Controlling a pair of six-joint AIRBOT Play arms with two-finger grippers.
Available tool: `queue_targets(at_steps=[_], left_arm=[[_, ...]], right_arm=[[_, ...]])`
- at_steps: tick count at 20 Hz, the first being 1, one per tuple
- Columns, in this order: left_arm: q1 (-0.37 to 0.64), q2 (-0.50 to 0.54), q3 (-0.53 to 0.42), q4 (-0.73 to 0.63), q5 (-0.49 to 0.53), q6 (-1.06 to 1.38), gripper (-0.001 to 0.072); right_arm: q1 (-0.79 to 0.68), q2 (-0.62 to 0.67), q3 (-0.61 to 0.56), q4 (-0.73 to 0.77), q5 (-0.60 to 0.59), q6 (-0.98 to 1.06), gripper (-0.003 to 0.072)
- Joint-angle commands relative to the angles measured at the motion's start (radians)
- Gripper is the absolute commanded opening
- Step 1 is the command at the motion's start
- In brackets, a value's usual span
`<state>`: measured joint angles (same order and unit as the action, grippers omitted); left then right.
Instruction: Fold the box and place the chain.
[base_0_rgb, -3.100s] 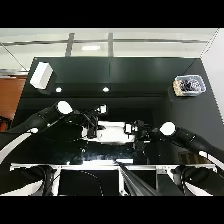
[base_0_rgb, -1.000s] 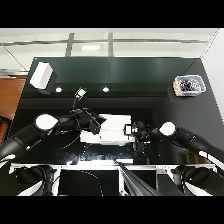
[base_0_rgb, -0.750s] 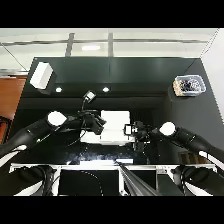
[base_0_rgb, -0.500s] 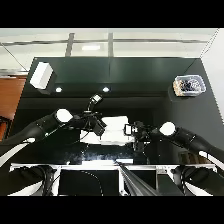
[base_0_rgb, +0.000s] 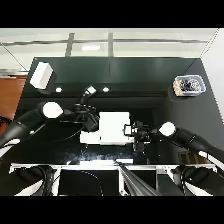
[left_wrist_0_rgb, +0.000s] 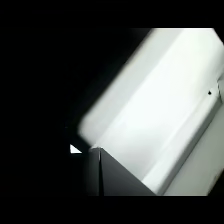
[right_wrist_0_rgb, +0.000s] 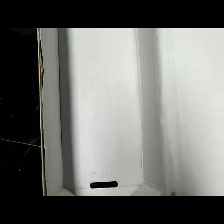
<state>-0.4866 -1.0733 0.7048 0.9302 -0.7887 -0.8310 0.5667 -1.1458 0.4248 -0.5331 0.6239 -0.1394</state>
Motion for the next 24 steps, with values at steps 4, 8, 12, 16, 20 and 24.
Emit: queue_targets(at_steps=[4, 8, 12, 16, 20, 24], left_arm=[[0.09, 0.27, -0.122, -0.031, -0.26, 0.137, 0.0027], [0.074, 0.27, -0.267, -0.026, -0.174, 0.394, 0.0704], [0.046, 0.254, -0.307, -0.031, -0.001, 0.605, 0.0695], [-0.001, 0.186, -0.288, -0.04, 0.094, 0.649, 0.0682], [-0.035, 0.087, -0.268, -0.079, 0.044, 0.759, 0.0677], [-0.106, 0.043, -0.268, -0.079, 0.071, 0.759, 0.0504]], right_arm=[[0.001, 0.0, 0.0, 0.0, 0.003, 0.0, 0.0442], [0.001, 0.0, 0.0, 0.0, 0.003, 0.0, 0.0442], [0.001, 0.0, 0.0, 0.0, 0.003, 0.0, 0.0442], [0.001, 0.0, 0.0, 0.0, 0.003, 0.0, 0.0442], [0.001, 0.0, 0.0, 0.0, 0.003, 0.0, 0.0442], [0.001, 0.0, 0.0, 0.0, 0.003, 0.0, 0.0442]])
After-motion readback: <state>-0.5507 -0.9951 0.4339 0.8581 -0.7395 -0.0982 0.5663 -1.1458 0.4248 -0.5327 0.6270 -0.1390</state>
